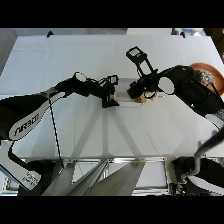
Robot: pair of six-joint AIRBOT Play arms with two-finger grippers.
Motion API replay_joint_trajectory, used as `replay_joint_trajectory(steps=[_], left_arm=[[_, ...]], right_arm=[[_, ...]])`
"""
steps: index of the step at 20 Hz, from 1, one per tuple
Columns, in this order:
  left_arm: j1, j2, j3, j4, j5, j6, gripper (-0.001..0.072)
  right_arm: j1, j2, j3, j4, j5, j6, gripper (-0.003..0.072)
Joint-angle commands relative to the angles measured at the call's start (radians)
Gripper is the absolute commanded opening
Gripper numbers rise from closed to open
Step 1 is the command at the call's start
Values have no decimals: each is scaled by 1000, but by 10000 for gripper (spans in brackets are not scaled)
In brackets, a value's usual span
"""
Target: Fold the box and place the chain.
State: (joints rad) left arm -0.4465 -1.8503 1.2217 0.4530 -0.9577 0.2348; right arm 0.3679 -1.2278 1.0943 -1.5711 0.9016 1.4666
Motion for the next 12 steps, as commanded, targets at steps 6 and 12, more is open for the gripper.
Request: replay_joint_trajectory(steps=[6,12], left_arm=[[0,0,0,0,0,0,157],[0,0,0,0,0,0,157]], right_arm=[[-240,42,1,178,126,-501,349],[-467,-71,0,355,146,-1051,608]])
